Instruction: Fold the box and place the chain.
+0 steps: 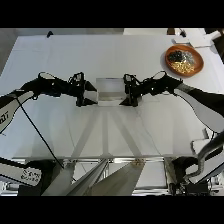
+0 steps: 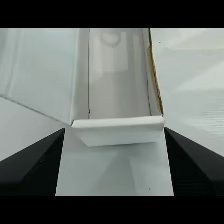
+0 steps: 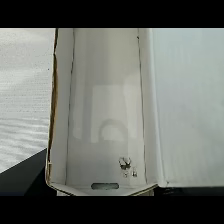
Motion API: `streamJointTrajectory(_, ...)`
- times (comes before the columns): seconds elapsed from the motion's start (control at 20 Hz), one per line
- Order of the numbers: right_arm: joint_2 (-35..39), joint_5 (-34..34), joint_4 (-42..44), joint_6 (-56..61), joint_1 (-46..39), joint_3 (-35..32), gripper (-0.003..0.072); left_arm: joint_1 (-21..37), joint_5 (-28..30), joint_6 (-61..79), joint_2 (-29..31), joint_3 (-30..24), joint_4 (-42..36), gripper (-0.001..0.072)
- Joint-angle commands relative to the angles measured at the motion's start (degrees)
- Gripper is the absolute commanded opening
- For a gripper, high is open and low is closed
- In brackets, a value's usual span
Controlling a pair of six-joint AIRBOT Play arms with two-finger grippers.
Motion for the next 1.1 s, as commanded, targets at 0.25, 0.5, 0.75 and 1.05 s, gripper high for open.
streamJointTrajectory(0.25, 0.02, 0.00, 0.00, 0.02, 0.00, -0.02, 0.0521, -0.57, -4.02, 6.91, -1.46, -0.09, -2.47, 0.0705)
streamJointTrajectory(0.5, 0.02, 0.02, 0.00, 0.02, 0.00, -0.02, 0.0521, -3.87, 2.03, 1.97, -1.44, 0.20, -2.49, 0.0705)
streamJointTrajectory(0.75, 0.02, 0.02, 0.00, 0.02, 0.00, -0.02, 0.0521, -4.57, 3.91, 0.26, -1.44, 0.37, -2.54, 0.0704)
streamJointTrajectory(1.05, 0.02, 0.00, 0.00, 0.02, 0.00, -0.02, 0.0521, -3.82, 5.20, -3.30, -1.44, 0.37, -3.78, 0.0704)
